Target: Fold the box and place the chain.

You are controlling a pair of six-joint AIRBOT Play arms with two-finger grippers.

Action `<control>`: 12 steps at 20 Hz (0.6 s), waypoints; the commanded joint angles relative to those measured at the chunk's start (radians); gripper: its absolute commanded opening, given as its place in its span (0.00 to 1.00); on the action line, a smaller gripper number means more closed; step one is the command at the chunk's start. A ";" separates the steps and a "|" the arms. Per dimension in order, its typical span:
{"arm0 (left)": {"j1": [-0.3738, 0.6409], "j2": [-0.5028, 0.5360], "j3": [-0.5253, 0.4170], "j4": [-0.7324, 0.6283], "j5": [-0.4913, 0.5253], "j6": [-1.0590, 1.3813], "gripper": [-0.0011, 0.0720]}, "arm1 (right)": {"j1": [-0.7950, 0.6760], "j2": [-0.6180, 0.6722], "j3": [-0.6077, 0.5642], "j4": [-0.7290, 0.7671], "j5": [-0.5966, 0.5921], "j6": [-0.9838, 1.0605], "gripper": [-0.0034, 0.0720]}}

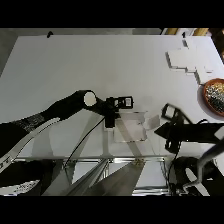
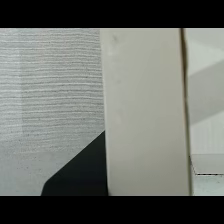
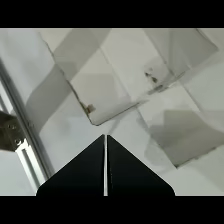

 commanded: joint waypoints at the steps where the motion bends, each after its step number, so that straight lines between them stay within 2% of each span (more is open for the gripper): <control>1: -0.001 -0.001 0.000 0.000 0.000 0.000 0.03 | 0.079 -0.037 -0.084 0.017 -0.075 -0.292 0.08; 2: -0.001 -0.001 0.000 0.000 0.000 0.000 0.03 | 0.109 -0.051 -0.097 -0.002 -0.112 -0.292 0.20; 4: -0.001 -0.001 0.000 0.000 0.000 0.000 0.03 | 0.163 -0.066 -0.147 -0.014 -0.261 -0.293 0.73; 5: -0.001 -0.001 0.000 0.000 0.000 0.000 0.03 | 0.195 -0.066 -0.176 -0.018 -0.346 -0.297 0.85; 7: -0.001 -0.001 0.000 0.000 0.000 0.000 0.03 | 0.268 -0.066 -0.224 -0.048 -0.476 -0.329 0.86; 8: -0.001 -0.001 0.000 0.000 0.000 0.000 0.03 | 0.306 -0.066 -0.240 -0.072 -0.519 -0.340 0.91; 12: -0.001 -0.001 0.000 0.000 0.000 0.000 0.03 | 0.384 -0.071 -0.277 -0.144 -0.623 -0.342 0.94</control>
